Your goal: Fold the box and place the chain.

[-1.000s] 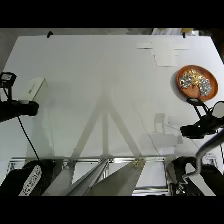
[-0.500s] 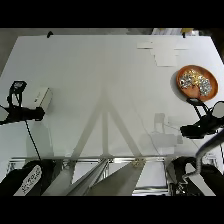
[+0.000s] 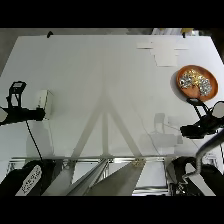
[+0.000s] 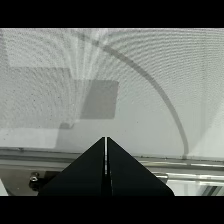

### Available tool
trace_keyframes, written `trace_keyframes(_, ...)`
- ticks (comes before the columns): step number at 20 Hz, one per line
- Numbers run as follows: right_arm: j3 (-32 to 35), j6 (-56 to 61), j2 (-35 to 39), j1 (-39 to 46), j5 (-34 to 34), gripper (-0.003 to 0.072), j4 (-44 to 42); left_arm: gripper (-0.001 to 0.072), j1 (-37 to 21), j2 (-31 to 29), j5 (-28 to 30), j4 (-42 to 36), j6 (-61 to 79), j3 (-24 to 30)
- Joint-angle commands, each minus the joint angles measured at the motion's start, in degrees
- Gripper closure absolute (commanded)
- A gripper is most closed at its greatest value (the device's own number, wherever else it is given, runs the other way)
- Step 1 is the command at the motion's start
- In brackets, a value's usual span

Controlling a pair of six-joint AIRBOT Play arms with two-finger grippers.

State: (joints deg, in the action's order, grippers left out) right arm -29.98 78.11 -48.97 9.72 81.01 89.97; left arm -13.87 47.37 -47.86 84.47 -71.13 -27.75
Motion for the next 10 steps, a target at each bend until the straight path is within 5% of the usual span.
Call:
trace_keyframes(1, 0.02, 0.02, 0.04, 0.04, 0.02, 0.067, 0.0, 0.0019, 0.04, -7.85, -1.4, -0.02, -0.07, 0.0)
trace_keyframes(6, 0.02, 0.04, 0.04, 0.04, 0.02, 0.067, 0.0, 0.0019, 0.11, -22.27, -3.54, -0.04, -0.09, 0.0)
trace_keyframes(10, 0.02, 0.02, 0.04, 0.04, 0.02, 0.067, 0.0, 0.002, 2.89, -25.18, -6.32, 0.0, -0.07, 0.0)
